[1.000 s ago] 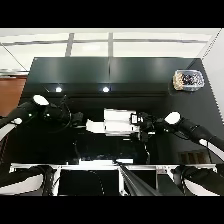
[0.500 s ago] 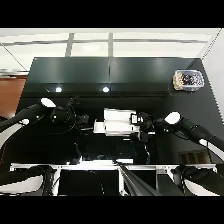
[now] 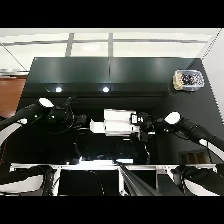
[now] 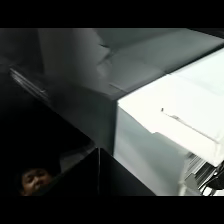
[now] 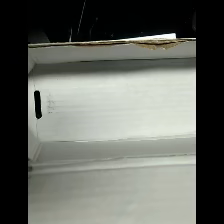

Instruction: Fold the box and place the chain.

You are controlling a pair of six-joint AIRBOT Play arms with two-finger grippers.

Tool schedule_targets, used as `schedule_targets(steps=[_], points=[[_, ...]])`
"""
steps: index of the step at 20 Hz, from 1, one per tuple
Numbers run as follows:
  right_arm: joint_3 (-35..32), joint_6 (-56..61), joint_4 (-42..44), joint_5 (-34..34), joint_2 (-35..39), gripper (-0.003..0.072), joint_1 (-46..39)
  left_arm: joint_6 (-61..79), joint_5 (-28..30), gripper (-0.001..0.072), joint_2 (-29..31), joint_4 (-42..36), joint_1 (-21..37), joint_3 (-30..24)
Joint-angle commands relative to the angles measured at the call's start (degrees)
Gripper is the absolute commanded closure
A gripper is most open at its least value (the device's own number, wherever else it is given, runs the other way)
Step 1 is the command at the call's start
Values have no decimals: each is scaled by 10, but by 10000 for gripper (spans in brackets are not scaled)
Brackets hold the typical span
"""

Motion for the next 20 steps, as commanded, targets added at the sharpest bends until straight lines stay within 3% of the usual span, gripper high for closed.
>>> schedule_targets(steps=[1, 8, 13, 17, 18, 19, 20], points=[[0, 0, 0, 0, 0, 372, 0, -27, 32, 688, -1, 26, -14, 0], [0, 0, 0, 0, 0, 373, 0, -7, 42, 687, -5, 31, -47, 0], [0, 0, 0, 0, 0, 373, 0, 133, 19, 686, -5, -98, -46, 0], [0, 0, 0, 0, 0, 372, 0, 132, -13, 679, -5, -109, -46, 4], [0, 0, 0, 0, 0, 372, 0, 132, -18, 635, -4, -109, -46, 7], [0, 0, 0, 0, 0, 372, 0, 133, -22, 546, -4, -109, -46, 10], [0, 0, 0, 0, 0, 372, 0, 132, -25, 393, -5, -109, -46, 15]])
